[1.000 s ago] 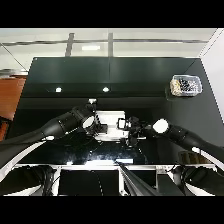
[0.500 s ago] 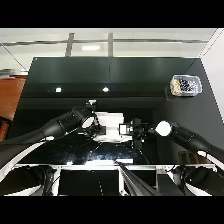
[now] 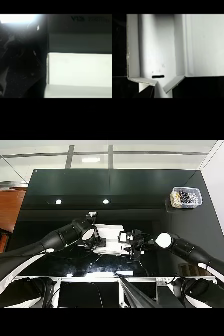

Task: Fold the box and place the chain.

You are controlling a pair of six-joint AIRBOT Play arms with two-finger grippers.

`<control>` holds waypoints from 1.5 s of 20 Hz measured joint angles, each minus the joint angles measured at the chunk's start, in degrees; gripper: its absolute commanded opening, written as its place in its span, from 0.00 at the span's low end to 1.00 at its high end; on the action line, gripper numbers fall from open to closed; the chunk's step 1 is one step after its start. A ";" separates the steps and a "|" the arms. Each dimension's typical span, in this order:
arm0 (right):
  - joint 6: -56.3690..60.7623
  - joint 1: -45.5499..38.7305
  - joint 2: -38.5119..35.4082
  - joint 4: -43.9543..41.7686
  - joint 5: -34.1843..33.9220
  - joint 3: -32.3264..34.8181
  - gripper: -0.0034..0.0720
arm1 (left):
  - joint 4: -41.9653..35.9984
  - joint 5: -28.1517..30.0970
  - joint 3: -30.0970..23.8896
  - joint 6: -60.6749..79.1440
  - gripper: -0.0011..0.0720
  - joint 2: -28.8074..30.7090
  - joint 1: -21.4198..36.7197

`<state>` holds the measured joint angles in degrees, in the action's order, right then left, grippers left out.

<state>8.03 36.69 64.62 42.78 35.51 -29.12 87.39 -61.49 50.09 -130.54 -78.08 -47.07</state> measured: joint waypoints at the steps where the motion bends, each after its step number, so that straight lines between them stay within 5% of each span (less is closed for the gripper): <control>1: 0.50 0.13 0.00 -0.72 -0.15 0.00 0.37 | 0.00 0.00 0.00 -0.02 0.06 0.00 0.00; 15: 5.07 4.07 1.66 -8.52 -5.44 0.02 0.36 | -0.28 0.02 -0.02 -0.11 0.06 0.00 0.00; 17: 5.31 4.07 1.86 -9.18 -5.62 0.00 0.55 | -0.50 0.00 -0.02 -0.13 0.06 0.00 0.00; 20: 5.68 4.09 2.01 -9.55 -5.77 0.00 0.52 | -0.68 0.00 -0.02 -0.13 0.06 0.00 0.00; 22: 6.01 4.09 2.03 -9.62 -5.81 0.00 0.70 | -0.72 -0.02 -0.02 -0.11 0.06 0.00 0.00; 24: 6.32 4.09 2.03 -9.62 -5.86 0.00 0.66 | -0.79 -0.04 -0.02 -0.11 0.06 0.00 0.00; 25: 6.40 4.09 2.03 -9.60 -5.92 0.00 0.41 | -0.81 -0.17 -0.02 -0.11 0.06 0.00 0.00; 26: 6.62 4.09 2.03 -9.57 -6.08 0.00 0.35 | -0.83 -0.17 -0.02 -0.09 0.06 0.00 0.00; 27: 6.73 4.07 2.03 -9.57 -6.29 0.00 0.49 | -0.83 -0.20 -0.02 -0.07 0.06 0.00 0.00; 28: 6.71 4.09 2.03 -9.60 -6.08 0.00 0.52 | -0.83 -0.22 -0.02 -0.04 0.06 0.00 0.00; 29: 6.73 4.09 2.03 -9.60 -6.05 0.00 0.30 | -0.85 -0.22 -0.02 -0.04 0.06 0.00 0.00; 30: 6.75 4.09 2.03 -9.55 -6.16 0.00 0.21 | -0.85 -0.22 -0.02 0.00 0.06 0.00 0.00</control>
